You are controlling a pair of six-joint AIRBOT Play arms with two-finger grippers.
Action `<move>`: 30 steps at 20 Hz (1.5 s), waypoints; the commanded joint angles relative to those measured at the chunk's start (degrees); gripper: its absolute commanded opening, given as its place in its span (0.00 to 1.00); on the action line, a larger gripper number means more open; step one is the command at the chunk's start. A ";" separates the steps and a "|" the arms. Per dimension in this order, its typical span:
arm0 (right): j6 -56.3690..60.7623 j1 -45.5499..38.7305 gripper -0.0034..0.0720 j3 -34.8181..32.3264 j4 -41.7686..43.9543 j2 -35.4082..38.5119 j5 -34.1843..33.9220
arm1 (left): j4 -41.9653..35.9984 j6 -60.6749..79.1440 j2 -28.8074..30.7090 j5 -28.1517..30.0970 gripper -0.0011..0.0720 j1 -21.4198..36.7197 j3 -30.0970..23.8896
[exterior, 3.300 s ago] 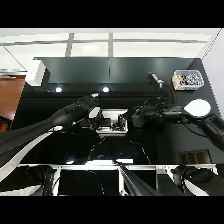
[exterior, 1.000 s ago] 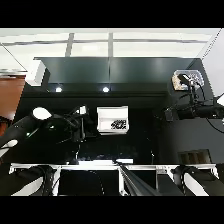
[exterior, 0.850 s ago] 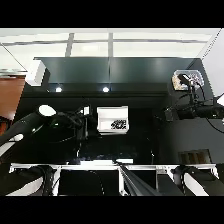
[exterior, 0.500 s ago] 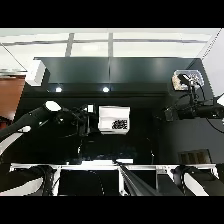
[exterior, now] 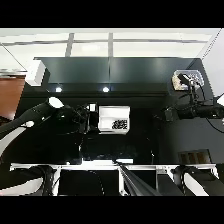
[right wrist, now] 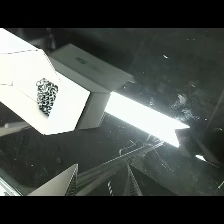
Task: Fold the box and place the chain.
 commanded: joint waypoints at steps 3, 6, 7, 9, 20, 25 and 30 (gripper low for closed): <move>-0.02 0.04 0.53 -0.04 0.00 0.02 -0.09 | 0.24 0.00 -0.92 -2.16 0.98 -0.15 0.94; -0.02 0.04 0.53 -0.04 0.00 0.02 -0.07 | 0.07 0.02 -0.94 -2.12 0.98 -0.31 0.94; -0.02 0.04 0.53 -0.04 0.00 0.02 -0.09 | -0.33 0.00 -0.94 -2.12 0.98 -0.52 0.94; -0.02 0.04 0.53 -0.04 0.00 0.02 -0.07 | -0.50 0.00 -1.03 -2.10 0.98 -1.40 0.92; 0.00 0.04 0.53 -0.04 0.00 -0.09 -1.66 | -3.19 -0.24 -1.44 1.90 0.59 -4.46 0.92; 2.95 7.87 0.99 0.13 4.74 -1.81 -18.36 | -3.21 -3.30 -1.40 4.55 0.59 -5.35 0.92; 1.29 21.70 0.98 5.31 9.09 -14.97 -32.04 | -3.19 -3.28 -1.40 4.90 0.59 -5.73 0.92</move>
